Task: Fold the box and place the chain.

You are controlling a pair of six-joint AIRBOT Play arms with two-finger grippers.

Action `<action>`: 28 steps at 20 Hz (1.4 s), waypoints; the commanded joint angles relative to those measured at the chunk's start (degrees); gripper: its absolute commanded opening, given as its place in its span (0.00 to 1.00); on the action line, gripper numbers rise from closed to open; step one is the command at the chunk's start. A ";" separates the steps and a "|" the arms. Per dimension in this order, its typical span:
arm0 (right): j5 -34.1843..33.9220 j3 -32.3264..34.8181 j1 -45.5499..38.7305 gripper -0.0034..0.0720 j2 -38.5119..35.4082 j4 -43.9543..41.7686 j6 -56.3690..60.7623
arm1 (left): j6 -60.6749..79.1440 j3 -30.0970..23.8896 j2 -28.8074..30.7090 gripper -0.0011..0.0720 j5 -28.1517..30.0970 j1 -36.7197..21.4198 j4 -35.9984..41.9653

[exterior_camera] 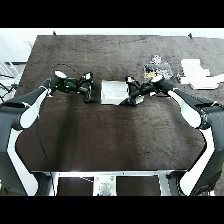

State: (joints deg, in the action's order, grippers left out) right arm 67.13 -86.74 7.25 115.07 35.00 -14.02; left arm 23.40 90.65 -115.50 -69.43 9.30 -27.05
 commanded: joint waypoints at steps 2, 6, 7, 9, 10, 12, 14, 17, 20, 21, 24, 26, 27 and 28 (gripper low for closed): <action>0.02 0.02 0.04 0.82 -0.02 0.00 0.02 | 0.26 0.04 -0.04 1.00 0.57 -0.07 1.44; 0.02 0.02 0.04 0.82 -0.02 0.00 0.02 | -0.66 0.07 0.26 1.00 0.63 -0.13 1.36; 0.02 0.02 0.04 0.82 -0.02 0.00 0.02 | -0.66 0.04 0.46 1.00 0.90 -0.24 1.33; 0.02 0.02 0.04 0.82 -0.02 0.00 0.04 | -1.11 0.07 0.83 1.00 1.01 -0.24 1.40; 0.02 0.02 0.04 0.82 -0.02 0.00 0.04 | -1.92 0.04 0.87 1.00 0.72 -0.24 1.38; 0.02 0.02 0.04 0.82 -0.02 0.00 0.02 | -3.04 0.04 0.87 1.00 0.96 -0.24 1.36; 0.02 0.02 0.04 0.82 -0.02 0.00 0.02 | -5.18 0.07 0.92 1.00 0.85 -0.22 1.86; 0.00 0.02 0.04 0.82 -0.02 0.00 0.02 | -5.38 0.07 0.92 1.00 1.81 -0.22 1.84; 0.00 0.00 0.04 0.82 -0.02 0.00 0.04 | -5.22 0.04 0.92 1.00 2.25 0.28 1.70; 0.02 0.02 0.04 0.82 -0.02 0.00 0.02 | -4.42 0.02 0.90 1.00 2.75 0.66 0.87; 0.02 0.02 0.04 0.82 -0.02 0.00 0.02 | -2.36 0.04 0.90 1.00 2.89 1.01 -0.37; 0.02 0.02 0.04 0.82 -0.02 0.00 0.02 | -2.34 0.04 0.90 1.00 2.56 1.01 -0.24; 0.00 0.02 0.04 0.82 -0.02 0.00 0.02 | -2.34 0.04 0.90 1.00 2.21 1.01 0.04; 0.02 0.02 0.04 0.82 -0.02 0.00 0.02 | -2.32 0.00 0.83 1.00 1.36 1.16 0.11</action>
